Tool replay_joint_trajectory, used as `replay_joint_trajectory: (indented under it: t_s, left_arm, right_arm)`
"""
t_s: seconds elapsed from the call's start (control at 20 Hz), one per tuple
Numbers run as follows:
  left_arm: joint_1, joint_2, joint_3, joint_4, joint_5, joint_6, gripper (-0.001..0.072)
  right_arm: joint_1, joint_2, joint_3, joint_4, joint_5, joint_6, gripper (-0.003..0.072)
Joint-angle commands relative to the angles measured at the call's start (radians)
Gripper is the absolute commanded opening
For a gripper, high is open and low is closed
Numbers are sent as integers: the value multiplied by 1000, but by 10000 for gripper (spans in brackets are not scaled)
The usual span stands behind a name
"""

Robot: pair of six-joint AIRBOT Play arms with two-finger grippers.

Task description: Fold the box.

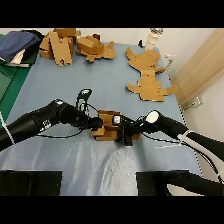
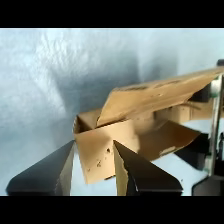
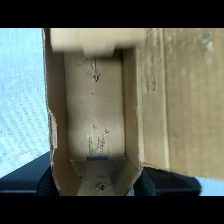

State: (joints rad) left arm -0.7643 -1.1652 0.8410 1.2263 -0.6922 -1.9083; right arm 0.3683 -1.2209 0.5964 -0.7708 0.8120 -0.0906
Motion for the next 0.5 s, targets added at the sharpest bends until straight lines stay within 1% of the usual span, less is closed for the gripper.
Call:
replay_joint_trajectory:
  t_s: [0.0, 0.2, 0.45]
  left_arm:
    - [-11, 0, 6, 24, 67, -37, 393]
    - [-11, 0, 5, 23, 76, -37, 394]
    - [-11, 6, 6, 30, 42, -28, 394]
  right_arm:
    - [1, 0, 0, 0, 0, 0, 543]
    - [1, 0, 0, 0, 1, 0, 543]
    - [1, 0, 0, 0, 1, 0, 543]
